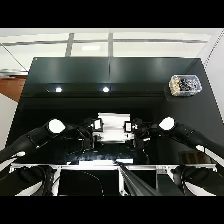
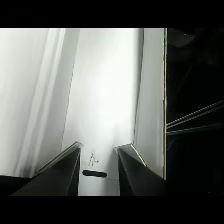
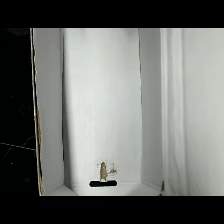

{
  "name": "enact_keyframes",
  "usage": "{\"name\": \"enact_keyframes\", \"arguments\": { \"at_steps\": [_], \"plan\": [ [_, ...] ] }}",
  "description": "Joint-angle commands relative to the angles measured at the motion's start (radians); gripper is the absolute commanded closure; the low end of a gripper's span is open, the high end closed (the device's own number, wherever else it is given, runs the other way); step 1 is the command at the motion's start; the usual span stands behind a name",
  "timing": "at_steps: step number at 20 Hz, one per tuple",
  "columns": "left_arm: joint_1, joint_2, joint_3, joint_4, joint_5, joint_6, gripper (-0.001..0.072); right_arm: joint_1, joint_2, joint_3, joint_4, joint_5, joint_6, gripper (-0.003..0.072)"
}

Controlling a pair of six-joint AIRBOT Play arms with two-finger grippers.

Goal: Fold the box and place the chain.

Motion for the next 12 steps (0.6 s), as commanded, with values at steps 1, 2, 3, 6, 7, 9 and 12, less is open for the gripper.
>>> {"name": "enact_keyframes", "arguments": {
  "at_steps": [1,2,3,6,7,9,12],
  "plan": [
    [-0.001,-0.001,0.001,0.003,0.001,0.003,0.0395,0.000,0.000,0.000,0.001,0.000,0.001,0.0254],
    [-0.001,-0.001,0.001,0.002,0.001,0.003,0.0395,0.000,0.000,0.000,0.001,0.000,0.001,0.0254],
    [-0.001,-0.001,0.001,0.002,0.000,0.003,0.0398,0.000,0.000,0.000,0.000,0.000,0.001,0.0254],
    [-0.001,0.000,0.001,0.002,-0.001,0.003,0.0483,0.000,0.000,0.000,0.000,0.000,0.001,0.0254],
    [-0.001,0.000,0.001,0.002,-0.001,0.002,0.0380,0.000,0.000,0.000,0.001,0.000,0.001,0.0254],
    [0.004,0.005,0.003,0.016,-0.001,0.002,0.0398,0.000,0.000,0.000,0.001,0.000,0.001,0.0254],
    [0.054,0.092,0.019,0.112,-0.013,-0.142,0.0680,0.000,0.000,0.000,0.001,0.000,0.001,0.0254]
  ]
}}
